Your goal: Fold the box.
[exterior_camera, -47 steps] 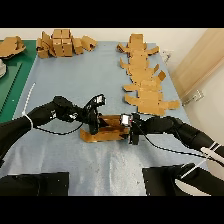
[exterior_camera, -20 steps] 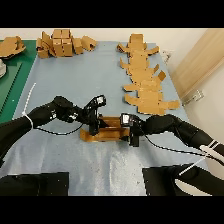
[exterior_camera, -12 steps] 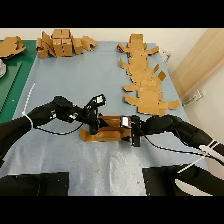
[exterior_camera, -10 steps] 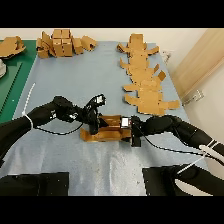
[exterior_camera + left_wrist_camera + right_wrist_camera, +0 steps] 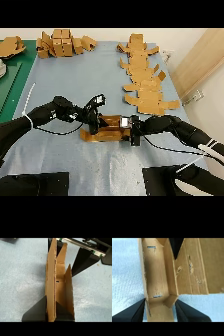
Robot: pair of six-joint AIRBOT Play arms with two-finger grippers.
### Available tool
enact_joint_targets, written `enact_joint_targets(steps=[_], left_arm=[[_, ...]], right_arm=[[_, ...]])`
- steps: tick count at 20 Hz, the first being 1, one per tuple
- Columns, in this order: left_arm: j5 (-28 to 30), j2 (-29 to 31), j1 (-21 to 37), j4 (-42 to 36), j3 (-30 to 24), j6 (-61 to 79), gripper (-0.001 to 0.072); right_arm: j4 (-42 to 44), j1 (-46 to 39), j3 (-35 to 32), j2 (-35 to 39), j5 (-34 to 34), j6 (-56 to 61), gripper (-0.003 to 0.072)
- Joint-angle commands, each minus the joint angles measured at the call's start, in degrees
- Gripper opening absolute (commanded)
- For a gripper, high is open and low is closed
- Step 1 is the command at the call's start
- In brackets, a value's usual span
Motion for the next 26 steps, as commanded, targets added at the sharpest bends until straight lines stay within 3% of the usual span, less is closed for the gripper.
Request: enact_joint_targets(steps=[1,8,15,26], left_arm=[[0.0,0.0,0.0,0.1,0.0,0.0,0.0013],[0.0,0.0,0.0,0.1,0.0,0.0,0.0013],[0.0,0.0,0.0,0.1,0.0,0.0,0.0013],[-0.1,0.0,0.0,0.1,0.0,0.0,0.0013]], right_arm=[[-0.4,0.0,0.0,0.0,0.3,0.0,0.0564],[-0.9,0.0,3.0,-1.2,-0.1,0.0,0.0565],[1.1,0.2,4.0,-1.8,-5.1,0.0,0.0565],[2.6,0.4,4.0,-7.8,-0.5,0.0,0.0564]])
